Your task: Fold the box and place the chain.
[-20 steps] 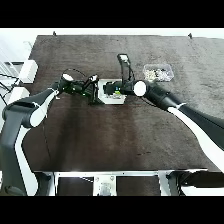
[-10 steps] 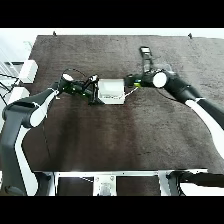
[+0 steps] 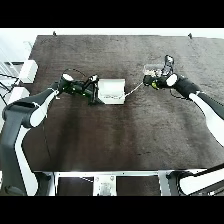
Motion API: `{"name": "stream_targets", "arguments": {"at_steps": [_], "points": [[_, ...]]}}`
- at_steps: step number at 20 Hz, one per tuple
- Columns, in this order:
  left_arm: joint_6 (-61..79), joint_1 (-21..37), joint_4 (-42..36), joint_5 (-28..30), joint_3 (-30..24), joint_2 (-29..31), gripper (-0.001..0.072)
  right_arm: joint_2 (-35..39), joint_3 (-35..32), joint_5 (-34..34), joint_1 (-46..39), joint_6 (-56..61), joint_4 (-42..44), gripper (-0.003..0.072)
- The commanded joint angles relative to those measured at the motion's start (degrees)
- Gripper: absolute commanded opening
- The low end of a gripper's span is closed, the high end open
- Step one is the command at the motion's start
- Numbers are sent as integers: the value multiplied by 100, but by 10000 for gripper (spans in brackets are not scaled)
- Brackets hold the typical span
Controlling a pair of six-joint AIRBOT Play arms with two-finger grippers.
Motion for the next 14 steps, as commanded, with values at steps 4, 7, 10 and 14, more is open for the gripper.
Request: {"name": "stream_targets", "arguments": {"at_steps": [4,7,10,14], "points": [[2,0,0,26,2,-2,363,-960,885,-140,-24,31,317,342],[2,0,0,28,2,-2,363,-1060,1073,-243,-22,-133,315,206],[2,0,0,28,2,-2,363,-901,1099,-24,-20,-452,297,15],[2,0,0,26,2,-2,363,321,1097,745,212,-938,295,15]]}}
